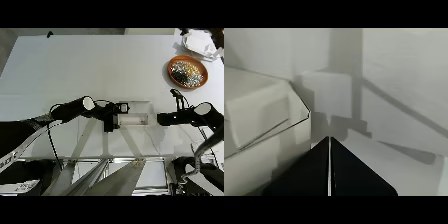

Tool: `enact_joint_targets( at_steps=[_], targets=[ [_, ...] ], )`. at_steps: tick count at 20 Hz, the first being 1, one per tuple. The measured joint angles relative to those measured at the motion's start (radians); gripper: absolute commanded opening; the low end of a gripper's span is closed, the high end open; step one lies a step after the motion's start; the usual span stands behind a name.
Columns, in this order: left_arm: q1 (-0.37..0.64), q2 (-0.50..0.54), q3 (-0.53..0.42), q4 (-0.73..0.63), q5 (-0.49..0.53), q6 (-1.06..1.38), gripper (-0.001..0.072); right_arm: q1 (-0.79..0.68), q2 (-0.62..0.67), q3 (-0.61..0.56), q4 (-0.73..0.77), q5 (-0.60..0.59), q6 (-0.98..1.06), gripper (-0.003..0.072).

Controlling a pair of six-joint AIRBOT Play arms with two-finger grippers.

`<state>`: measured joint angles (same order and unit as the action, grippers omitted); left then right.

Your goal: Fold the box and place the chain.

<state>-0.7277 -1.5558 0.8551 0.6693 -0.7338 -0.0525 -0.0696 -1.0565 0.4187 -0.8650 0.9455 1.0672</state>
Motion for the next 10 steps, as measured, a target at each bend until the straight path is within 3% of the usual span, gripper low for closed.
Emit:
enact_joint_targets(
  at_steps=[2,10],
  targets=[
    [0.000,0.000,0.000,0.000,0.000,0.000,0.0344,0.002,-0.001,0.000,0.035,0.013,-0.024,0.0132],
    [0.000,0.000,0.000,0.000,0.000,0.000,0.0344,0.003,0.059,0.000,0.120,0.048,-0.051,0.0181]
  ],
)
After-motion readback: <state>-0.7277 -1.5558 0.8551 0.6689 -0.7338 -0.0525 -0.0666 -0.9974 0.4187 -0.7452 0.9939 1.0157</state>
